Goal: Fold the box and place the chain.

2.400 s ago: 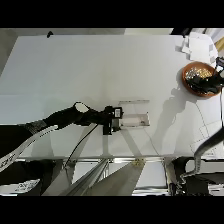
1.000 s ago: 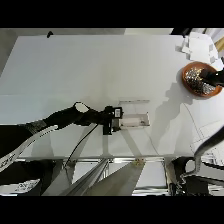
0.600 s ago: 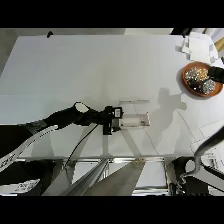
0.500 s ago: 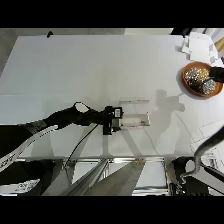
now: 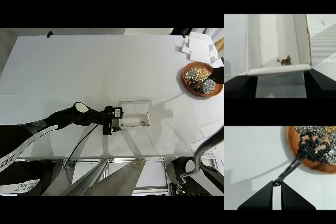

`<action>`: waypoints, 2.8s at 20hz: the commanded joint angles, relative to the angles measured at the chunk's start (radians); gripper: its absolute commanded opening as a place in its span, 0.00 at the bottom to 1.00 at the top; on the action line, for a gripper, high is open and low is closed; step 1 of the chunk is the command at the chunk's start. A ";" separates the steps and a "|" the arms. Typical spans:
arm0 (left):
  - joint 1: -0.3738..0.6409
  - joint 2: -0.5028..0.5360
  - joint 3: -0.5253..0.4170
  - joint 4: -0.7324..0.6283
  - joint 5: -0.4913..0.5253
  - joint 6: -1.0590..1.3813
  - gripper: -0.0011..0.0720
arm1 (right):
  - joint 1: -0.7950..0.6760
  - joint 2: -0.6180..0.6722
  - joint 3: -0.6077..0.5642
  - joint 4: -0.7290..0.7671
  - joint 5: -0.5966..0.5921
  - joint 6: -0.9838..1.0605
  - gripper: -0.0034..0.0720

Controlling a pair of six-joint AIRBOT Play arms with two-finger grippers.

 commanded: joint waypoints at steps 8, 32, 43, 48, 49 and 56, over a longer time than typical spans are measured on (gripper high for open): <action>0.000 0.000 0.000 0.000 0.000 0.000 0.11 | 0.000 0.161 0.001 0.213 0.164 -0.108 0.06; 0.000 0.000 0.000 0.000 0.000 0.000 0.11 | 0.452 0.209 -0.003 0.331 0.426 -0.183 0.06; 0.000 0.000 0.000 0.000 0.000 0.000 0.11 | 0.625 0.209 -0.213 0.372 0.212 -0.185 0.06; 0.000 0.000 0.000 0.000 0.000 0.001 0.11 | 0.724 0.208 -0.278 0.372 0.096 -0.176 0.06; 0.000 0.000 0.000 0.000 0.000 0.000 0.11 | 0.740 0.208 -0.288 0.372 0.075 -0.174 0.06; 0.000 0.000 0.000 0.000 0.000 0.000 0.11 | 0.846 0.193 -0.356 0.372 -0.082 -0.174 0.06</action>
